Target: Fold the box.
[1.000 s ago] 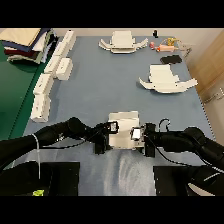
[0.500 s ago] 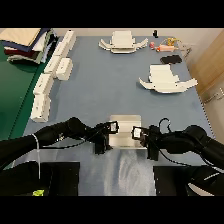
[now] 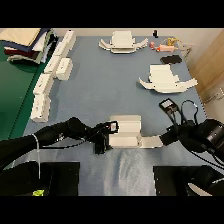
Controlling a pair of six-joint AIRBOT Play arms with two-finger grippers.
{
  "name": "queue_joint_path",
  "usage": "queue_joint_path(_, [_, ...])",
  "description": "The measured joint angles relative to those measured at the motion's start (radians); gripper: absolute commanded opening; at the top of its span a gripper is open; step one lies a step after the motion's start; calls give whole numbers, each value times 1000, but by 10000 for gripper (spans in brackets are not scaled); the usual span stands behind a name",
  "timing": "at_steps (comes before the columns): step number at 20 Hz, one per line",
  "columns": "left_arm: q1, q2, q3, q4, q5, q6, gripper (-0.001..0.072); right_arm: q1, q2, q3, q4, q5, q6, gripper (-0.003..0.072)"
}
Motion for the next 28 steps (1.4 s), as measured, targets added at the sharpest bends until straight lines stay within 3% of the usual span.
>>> queue_joint_path(5, [0,0,0,1,0,0,522,-104,-125,-47,151,20,183,3])
queue_joint_path(9, [0,0,0,1,0,0,523,-134,-203,-56,366,101,96,3])
queue_joint_path(15, [0,0,0,2,0,0,522,-145,-179,-32,544,129,-6,5])
queue_joint_path(16, [0,0,0,1,0,0,522,-145,-177,-29,573,132,-23,36])
queue_joint_path(17, [0,0,0,1,0,0,523,-144,-175,-27,593,132,-35,148])
queue_joint_path(22, [0,0,0,1,0,0,522,-144,-172,-16,640,135,-69,173])
queue_joint_path(23, [0,0,0,1,0,0,522,-144,-172,-14,644,135,-72,198])
queue_joint_path(24, [0,0,0,1,0,0,523,-144,-172,-9,648,135,-73,322])
queue_joint_path(28, [0,0,0,1,0,0,523,-144,-172,31,653,135,-76,332])
